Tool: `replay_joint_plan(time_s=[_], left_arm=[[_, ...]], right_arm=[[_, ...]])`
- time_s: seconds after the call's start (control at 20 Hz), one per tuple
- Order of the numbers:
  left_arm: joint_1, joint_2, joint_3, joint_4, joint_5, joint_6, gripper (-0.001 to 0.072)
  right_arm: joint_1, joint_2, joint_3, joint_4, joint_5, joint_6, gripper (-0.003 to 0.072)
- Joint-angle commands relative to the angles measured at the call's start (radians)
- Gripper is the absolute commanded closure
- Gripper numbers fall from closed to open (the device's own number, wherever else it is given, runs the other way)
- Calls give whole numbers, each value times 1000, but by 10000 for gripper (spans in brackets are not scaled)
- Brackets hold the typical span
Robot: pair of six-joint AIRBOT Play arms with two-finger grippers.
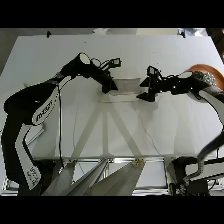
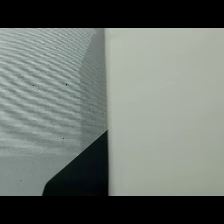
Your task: Fold the box and place the chain.
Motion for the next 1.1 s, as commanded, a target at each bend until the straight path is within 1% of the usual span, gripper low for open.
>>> replay_joint_plan(time_s=[0.0,0.2,0.4,1.05], left_arm=[[0,-1,0,1,-2,0,702],[0,-1,0,0,-2,0,702],[0,-1,0,0,-2,0,702],[0,-1,0,0,-2,0,702]], right_arm=[[0,-26,16,12,47,-23,-9],[0,-59,21,24,72,-34,-9],[0,-71,21,2,117,-53,-9],[8,-95,23,-1,135,-82,-9]])
